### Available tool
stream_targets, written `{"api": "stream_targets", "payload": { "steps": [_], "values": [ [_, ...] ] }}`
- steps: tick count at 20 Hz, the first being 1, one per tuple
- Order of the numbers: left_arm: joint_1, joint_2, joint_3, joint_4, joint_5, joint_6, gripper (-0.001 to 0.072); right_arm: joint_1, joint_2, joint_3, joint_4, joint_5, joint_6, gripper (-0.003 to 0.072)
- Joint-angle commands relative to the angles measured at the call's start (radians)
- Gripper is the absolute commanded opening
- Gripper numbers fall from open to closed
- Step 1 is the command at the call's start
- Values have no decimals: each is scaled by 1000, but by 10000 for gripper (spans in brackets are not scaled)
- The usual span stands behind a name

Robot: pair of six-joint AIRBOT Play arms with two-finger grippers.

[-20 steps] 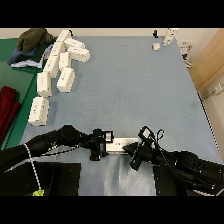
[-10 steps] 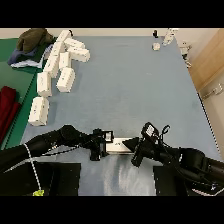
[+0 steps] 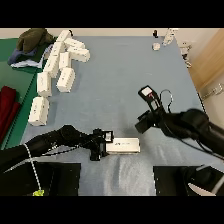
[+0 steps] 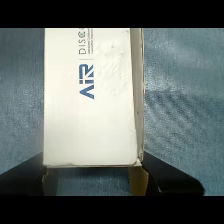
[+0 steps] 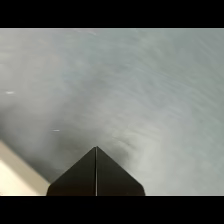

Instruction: Fold the box.

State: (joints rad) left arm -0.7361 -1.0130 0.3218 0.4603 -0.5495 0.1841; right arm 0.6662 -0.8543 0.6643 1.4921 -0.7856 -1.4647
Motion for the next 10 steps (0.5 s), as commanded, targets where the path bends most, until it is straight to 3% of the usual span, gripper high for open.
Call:
{"api": "stream_targets", "payload": {
  "steps": [1,6,10],
  "values": [
    [1,1,1,0,0,0,469,-167,-219,206,-5,-240,36,7],
    [0,1,1,0,0,0,469,-275,-426,389,56,-386,54,7],
    [0,1,1,0,0,0,469,-278,-453,410,85,-396,55,7]
  ]
}}
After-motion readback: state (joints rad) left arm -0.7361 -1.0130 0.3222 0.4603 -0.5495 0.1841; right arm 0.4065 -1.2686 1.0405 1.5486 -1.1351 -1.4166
